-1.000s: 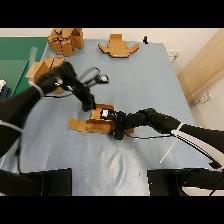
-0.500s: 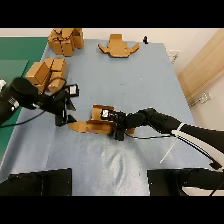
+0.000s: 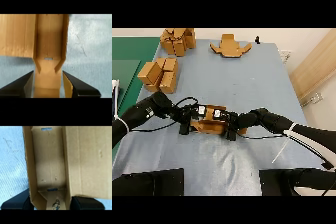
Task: Fold the box.
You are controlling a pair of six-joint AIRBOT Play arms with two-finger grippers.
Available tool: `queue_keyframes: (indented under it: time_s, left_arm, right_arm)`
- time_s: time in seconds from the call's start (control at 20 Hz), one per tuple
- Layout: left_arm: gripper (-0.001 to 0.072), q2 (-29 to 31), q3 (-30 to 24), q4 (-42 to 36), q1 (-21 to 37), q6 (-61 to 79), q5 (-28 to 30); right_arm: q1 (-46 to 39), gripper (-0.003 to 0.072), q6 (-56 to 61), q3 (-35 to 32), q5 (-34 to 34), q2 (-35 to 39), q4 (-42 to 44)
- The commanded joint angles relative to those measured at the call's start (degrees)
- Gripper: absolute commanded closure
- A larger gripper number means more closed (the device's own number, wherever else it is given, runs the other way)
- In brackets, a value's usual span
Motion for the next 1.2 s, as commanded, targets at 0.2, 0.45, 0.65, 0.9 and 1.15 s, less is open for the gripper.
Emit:
queue_keyframes:
  time_s: [0.2,0.45,0.65,0.9,1.15]
  left_arm:
    - [0.0482,-0.7,-0.2,-1.2,-4.0,0.9,2.2]
    - [0.0481,-0.7,-0.2,-6.4,-4.2,1.0,4.9]
    - [0.0480,-0.7,-0.2,-7.6,-4.2,0.9,4.7]
    - [0.0451,-1.2,-0.2,-7.6,-4.2,-0.2,4.6]
    - [0.0168,-1.2,-0.2,-7.3,-4.1,-5.2,5.2]
  right_arm:
    - [0.1,0.0520,0.1,0.0,0.1,0.0,0.1]
    - [0.0,0.0519,0.1,0.0,0.1,0.0,0.1]
    - [0.0,0.0520,0.1,0.0,0.1,0.0,0.1]
    - [0.0,0.0519,0.1,0.0,0.1,0.0,0.1]
    - [0.0,0.0520,0.1,0.0,0.0,0.0,0.1]
